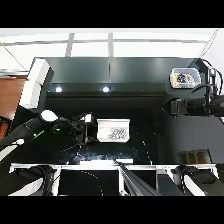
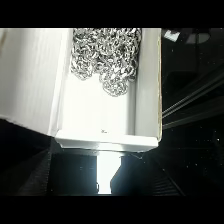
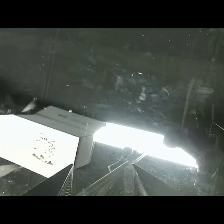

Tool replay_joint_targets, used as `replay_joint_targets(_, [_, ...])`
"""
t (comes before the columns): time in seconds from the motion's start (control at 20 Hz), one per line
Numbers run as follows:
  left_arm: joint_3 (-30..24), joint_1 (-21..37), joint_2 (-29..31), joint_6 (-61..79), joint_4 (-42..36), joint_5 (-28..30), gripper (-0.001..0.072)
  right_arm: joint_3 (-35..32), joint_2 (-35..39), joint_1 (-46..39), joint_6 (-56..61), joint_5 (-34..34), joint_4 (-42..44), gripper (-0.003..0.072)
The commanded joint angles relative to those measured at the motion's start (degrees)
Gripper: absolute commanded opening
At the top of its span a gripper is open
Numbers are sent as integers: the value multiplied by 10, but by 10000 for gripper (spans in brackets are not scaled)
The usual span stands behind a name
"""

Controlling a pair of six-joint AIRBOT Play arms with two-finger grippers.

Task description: Fold the box and place the chain.

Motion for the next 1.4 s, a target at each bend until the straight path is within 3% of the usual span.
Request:
replay_joint_targets(0.0, [0, 0, 0, 0, -3, 0, 710, 0, 0, 0, 0, 0, 0, 452])
replay_joint_targets(0.55, [4, -48, -13, -16, 2, 44, 698, 0, 0, 0, 0, -1, -1, 452])
replay_joint_targets(0.6, [4, -48, -13, -16, 2, 44, 636, -2, 0, 0, 0, -2, -1, 452])
replay_joint_targets(0.65, [4, -48, -13, -16, 2, 44, 501, -8, 0, 1, 0, -1, -1, 452])
replay_joint_targets(0.7, [4, -48, -13, -16, 2, 44, 441, -19, 0, 3, -5, -2, -1, 452])
replay_joint_targets(0.75, [4, -48, -13, -16, 2, 44, 441, -34, 0, 6, -10, -12, -2, 454])
replay_joint_targets(0.85, [4, -48, -13, -16, 2, 44, 439, -78, -1, 27, -20, -69, -2, 720])
replay_joint_targets(1.05, [4, -48, -13, -16, 2, 44, 440, -115, -61, 113, -78, -237, 5, 720])
replay_joint_targets(1.15, [4, -48, -13, -16, 2, 43, 439, -109, -117, 145, -101, -316, 69, 720])
replay_joint_targets(1.35, [4, -48, -13, -16, 2, 43, 439, -104, -221, 147, -377, -308, 337, 720])
